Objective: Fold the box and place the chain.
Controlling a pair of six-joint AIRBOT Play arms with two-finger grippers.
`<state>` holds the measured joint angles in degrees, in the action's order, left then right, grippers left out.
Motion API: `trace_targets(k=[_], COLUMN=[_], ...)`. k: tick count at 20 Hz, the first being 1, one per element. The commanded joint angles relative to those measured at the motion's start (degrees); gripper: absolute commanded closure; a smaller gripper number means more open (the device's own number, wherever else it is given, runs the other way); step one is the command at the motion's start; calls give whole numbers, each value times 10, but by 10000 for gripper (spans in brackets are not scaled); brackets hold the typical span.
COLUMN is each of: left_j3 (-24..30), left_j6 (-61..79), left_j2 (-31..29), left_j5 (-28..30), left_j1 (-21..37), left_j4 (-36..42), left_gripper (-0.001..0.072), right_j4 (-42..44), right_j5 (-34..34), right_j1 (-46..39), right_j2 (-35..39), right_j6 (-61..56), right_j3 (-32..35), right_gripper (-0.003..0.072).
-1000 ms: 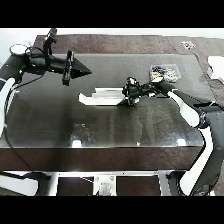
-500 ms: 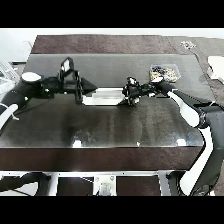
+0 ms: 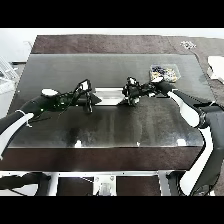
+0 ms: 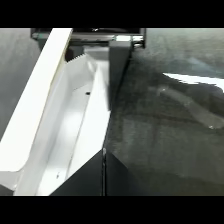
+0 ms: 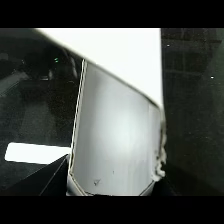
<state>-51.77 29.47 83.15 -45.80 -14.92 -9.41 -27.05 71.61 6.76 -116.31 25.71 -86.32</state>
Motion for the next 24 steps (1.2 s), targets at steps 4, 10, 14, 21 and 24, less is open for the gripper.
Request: trace_targets(k=[4,10,14,21,24], left_j3=[-41,-96,-135,-174,-174], left_j6=[-32,-56,-50,-55,-37], left_j2=[48,119,122,122,123], left_j5=[-16,-40,-28,7,28], left_j1=[-7,-7,-7,29,41], left_j4=[34,21,21,-12,-11], left_gripper=[691,691,691,690,690], right_j4=[0,0,0,0,0], right_j5=[0,0,0,0,0], right_j1=[0,0,0,0,0], right_j2=[0,0,0,0,0], right_j6=[0,0,0,0,0], right_j3=[0,0,0,0,0], right_gripper=[170,170,170,170,170])
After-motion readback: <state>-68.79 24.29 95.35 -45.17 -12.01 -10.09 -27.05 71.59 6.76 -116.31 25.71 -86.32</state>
